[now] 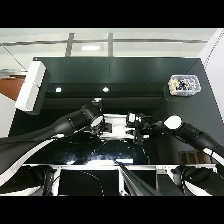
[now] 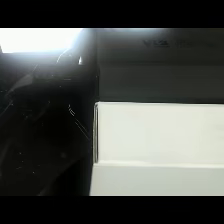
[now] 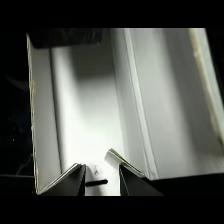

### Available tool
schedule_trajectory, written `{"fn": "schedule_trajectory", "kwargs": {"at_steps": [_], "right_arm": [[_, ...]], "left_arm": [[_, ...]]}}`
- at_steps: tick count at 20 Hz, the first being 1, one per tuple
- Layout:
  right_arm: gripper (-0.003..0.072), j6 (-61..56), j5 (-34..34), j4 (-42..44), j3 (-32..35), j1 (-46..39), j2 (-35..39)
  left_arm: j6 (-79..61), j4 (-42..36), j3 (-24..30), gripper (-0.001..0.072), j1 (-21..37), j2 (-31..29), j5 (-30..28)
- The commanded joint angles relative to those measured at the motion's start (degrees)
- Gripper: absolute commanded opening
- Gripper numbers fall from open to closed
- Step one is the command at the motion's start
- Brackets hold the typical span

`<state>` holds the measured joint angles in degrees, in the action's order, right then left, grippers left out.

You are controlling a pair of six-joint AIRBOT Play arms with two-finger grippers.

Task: Fold the box and place the chain.

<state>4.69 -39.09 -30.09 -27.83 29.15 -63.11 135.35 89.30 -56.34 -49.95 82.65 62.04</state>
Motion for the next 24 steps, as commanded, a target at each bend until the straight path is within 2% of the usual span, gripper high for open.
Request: {"fn": "schedule_trajectory", "kwargs": {"at_steps": [1,9,10,11,12,15,16,18,20,24], "right_arm": [[0.0237,0.02,3.3,3.45,-0.07,1.95,-1.77],[0.024,0.02,3.34,3.02,-0.07,2.51,-2.47],[0.0374,0.02,3.45,3.06,-0.07,2.51,-2.47],[0.0426,0.02,3.56,3.06,-0.07,2.51,-2.47],[0.0291,0.02,3.61,3.04,-0.07,2.49,-2.47],[0.0246,0.02,4.87,3.08,-0.07,2.45,-2.45],[0.005,0.0,4.81,3.06,-0.07,2.05,-2.34],[0.0041,-5.11,4.22,2.99,-0.07,0.2,-0.37],[0.0041,-19.39,2.38,0.5,-0.09,-3.89,5.16],[0.0041,-53.92,-7.28,-17.42,-0.09,-18.88,17.73]], "left_arm": [[-0.13,-0.46,-0.02,0.0028,0.0,-0.02,-0.31],[-0.13,-0.46,-0.02,0.0027,0.0,-0.02,-0.26],[-0.13,-0.44,-0.02,0.0028,0.0,-0.02,-0.26],[-0.13,-0.44,-0.02,0.0028,0.0,-0.02,-0.28],[-0.13,-0.44,-0.02,0.0028,0.0,-0.02,-0.28],[-0.13,-0.42,-0.02,0.0028,0.0,-0.02,-0.28],[-0.13,-0.42,-0.02,0.0028,0.0,-0.02,-0.28],[-0.13,-0.22,-0.02,0.0027,0.0,-0.02,-0.28],[-0.13,-0.22,-0.02,0.0028,0.0,-0.02,-0.24],[-0.13,-0.22,-0.02,0.0027,0.0,-0.02,-0.26]]}}
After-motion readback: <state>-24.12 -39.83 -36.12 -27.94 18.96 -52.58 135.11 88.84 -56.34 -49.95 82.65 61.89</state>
